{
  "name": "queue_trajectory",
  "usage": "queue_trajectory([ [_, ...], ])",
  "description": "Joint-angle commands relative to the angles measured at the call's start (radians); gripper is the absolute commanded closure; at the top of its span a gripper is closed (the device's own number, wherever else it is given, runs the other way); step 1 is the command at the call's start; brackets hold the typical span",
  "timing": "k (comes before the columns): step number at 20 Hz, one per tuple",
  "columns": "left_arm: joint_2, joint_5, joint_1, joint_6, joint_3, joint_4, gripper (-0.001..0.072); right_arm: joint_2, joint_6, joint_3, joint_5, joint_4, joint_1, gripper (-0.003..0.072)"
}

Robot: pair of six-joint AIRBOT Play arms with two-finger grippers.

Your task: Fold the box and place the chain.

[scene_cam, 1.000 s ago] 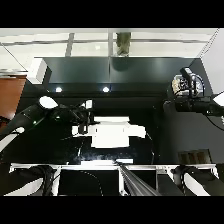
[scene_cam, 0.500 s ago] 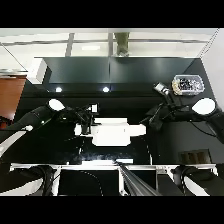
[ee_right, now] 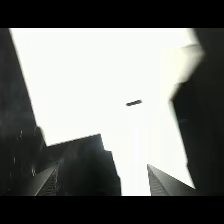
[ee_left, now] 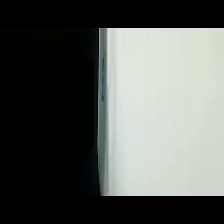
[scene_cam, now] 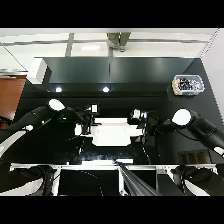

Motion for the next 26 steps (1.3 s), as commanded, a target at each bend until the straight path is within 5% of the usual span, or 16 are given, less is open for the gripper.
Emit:
queue_trajectory([
  [1, -0.001, -0.008, 0.000, -0.002, 0.000, 0.001, 0.0683, -0.006, -0.084, -0.028, -0.006, -0.043, 0.041, 0.0047],
  [5, -0.001, -0.008, 0.000, -0.008, 0.000, 0.000, 0.0682, -0.019, -0.084, -0.061, -0.157, 0.096, 0.105, 0.0047],
  [14, -0.001, -0.008, 0.000, -0.012, 0.000, -0.001, 0.0682, -0.048, -0.115, -0.084, -0.380, 0.130, 0.228, 0.0047],
  [21, -0.001, -0.008, 0.000, -0.012, 0.000, -0.001, 0.0682, -0.032, -0.048, -0.025, -0.401, 0.092, 0.206, 0.0047],
  [26, -0.001, -0.010, 0.000, -0.012, 0.000, 0.000, 0.0682, -0.032, -0.038, 0.048, -0.298, 0.071, 0.109, 0.0044],
])
